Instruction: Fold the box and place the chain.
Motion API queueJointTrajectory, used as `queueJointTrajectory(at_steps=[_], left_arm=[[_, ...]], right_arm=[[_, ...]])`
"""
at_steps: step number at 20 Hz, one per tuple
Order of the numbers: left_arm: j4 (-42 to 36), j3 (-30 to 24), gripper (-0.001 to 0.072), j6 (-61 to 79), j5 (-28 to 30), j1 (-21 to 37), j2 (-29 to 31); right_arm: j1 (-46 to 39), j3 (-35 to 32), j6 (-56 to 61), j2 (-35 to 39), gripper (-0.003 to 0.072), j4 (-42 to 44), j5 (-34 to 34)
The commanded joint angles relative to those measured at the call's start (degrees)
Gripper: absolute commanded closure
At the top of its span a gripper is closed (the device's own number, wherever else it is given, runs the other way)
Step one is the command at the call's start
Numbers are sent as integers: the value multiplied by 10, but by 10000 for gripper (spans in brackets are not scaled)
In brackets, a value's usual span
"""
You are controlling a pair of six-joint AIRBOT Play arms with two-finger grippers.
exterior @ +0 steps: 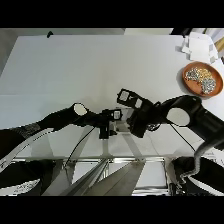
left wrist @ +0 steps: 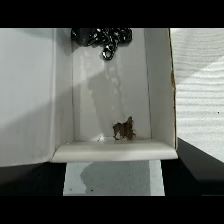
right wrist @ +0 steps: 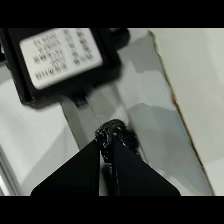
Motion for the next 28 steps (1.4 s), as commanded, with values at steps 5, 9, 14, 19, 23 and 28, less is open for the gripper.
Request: queueJointTrajectory(at_steps=[5, 9, 14, 19, 23, 28], left_arm=[[0, 0, 630, 0, 0, 0, 0], [0, 0, 630, 0, 0, 0, 0], [0, 0, 630, 0, 0, 0, 0], [0, 0, 630, 0, 0, 0, 0], [0, 0, 630, 0, 0, 0, 0], [0, 0, 630, 0, 0, 0, 0]], right_arm=[[28, -8, 10, -86, 667, 22, -43], [28, -19, 32, -116, 663, 22, -47], [29, -23, 38, -106, 503, 22, -49], [22, -23, 38, -6, 506, -32, -13], [-47, -23, 30, 70, 506, -82, 94], [-187, -31, -55, 85, 506, -113, 167]])
